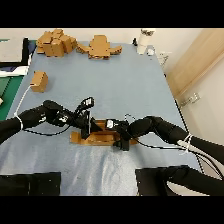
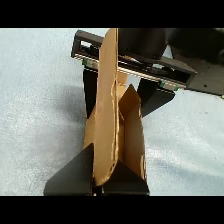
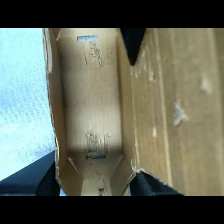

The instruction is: Fold the box.

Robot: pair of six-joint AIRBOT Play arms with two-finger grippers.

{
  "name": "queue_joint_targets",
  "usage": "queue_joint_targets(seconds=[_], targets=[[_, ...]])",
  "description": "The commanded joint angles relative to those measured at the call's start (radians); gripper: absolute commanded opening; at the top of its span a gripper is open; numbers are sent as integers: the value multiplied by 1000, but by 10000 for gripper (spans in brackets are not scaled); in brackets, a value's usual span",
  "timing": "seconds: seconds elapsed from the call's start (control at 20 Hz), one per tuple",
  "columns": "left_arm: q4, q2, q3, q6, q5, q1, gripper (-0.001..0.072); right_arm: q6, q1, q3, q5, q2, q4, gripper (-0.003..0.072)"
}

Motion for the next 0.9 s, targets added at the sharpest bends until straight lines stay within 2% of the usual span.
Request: queue_joint_targets(seconds=[0.0, 0.15, 0.25, 0.3, 0.55, 0.65, 0.7, 0.75, 0.8, 0.85], targets=[[-6, 0, 1, -2, -11, 0, 11, 0, 0, 0, 2, -1, 0, 513], [0, 1, 1, -71, 0, 3, 22, 0, 0, 0, 2, -1, 0, 512], [17, 5, 1, -179, -2, 18, 555, 0, 0, 0, 2, -1, 0, 512], [35, 11, 1, -258, -6, 31, 654, 0, 0, 0, 2, -1, 0, 513], [298, 141, 1, -502, -106, 98, 653, 1, 0, 0, 2, 0, 0, 513], [395, 208, 1, -692, -136, 102, 649, 1, 0, 0, 0, 0, 1, 512], [438, 234, 1, -811, -171, 101, 546, 1, 0, 0, 0, 0, 1, 512], [459, 249, 1, -904, -225, 100, 304, 1, 0, 0, 0, 0, 1, 512], [453, 253, 1, -959, -294, 100, 16, 1, 0, 0, 0, 0, 1, 512], [430, 250, -1, -1012, -332, 92, 10, 1, 0, 0, 0, 0, 1, 512]])
